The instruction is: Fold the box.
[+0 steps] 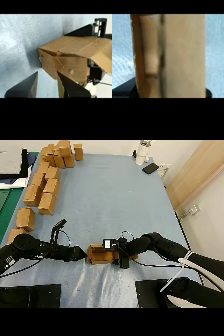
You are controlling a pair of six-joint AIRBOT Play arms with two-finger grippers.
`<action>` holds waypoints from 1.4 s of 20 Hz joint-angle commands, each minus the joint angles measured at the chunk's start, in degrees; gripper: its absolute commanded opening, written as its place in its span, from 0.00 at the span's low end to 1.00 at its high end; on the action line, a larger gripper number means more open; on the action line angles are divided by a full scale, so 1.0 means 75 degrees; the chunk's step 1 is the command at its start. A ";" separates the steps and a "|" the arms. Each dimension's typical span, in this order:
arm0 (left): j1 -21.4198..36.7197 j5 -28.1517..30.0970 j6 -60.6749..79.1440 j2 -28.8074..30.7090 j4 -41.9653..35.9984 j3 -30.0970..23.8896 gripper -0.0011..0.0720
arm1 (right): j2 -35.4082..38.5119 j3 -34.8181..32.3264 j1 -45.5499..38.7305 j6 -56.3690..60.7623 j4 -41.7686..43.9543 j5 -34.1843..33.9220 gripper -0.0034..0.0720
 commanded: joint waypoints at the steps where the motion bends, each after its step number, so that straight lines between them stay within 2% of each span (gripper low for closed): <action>1: 0.0000 -0.0472 0.0309 -0.0003 0.0058 0.0111 0.51 | -0.0006 -0.0003 0.0000 0.0003 0.0000 0.0003 0.74; 10: 0.0047 -0.0845 0.0364 -0.0003 0.0032 0.0248 0.52 | -0.0006 -0.0003 0.0000 0.0000 0.0000 0.0003 0.74; 11: 0.0047 -0.0831 0.0466 -0.0006 0.0032 0.0248 0.56 | -0.0006 -0.0003 0.0000 0.0003 0.0000 0.0003 0.74; 12: 0.0047 -0.0746 0.0525 -0.0009 0.0029 0.0245 0.69 | -0.0006 -0.0003 0.0000 0.0000 0.0000 0.0003 0.74; 18: 0.0032 -0.0458 0.0530 -0.0487 -0.0044 0.0248 0.69 | -0.0006 -0.0003 0.0000 0.0003 0.0000 0.0003 0.74; 21: 0.0032 -0.0318 0.0682 -0.0720 -0.0705 0.0248 0.69 | -0.0006 -0.0003 0.0000 0.0000 0.0003 0.0003 0.74; 23: 0.0032 -0.0085 0.0635 -0.0726 -0.0772 0.0245 0.69 | -0.0006 -0.0003 0.0000 0.0000 0.0000 0.0003 0.74; 28: -0.0052 -0.0058 0.0577 -0.0726 -0.0609 0.0306 0.67 | -0.0006 -0.0003 0.0000 0.0000 0.0000 0.0003 0.74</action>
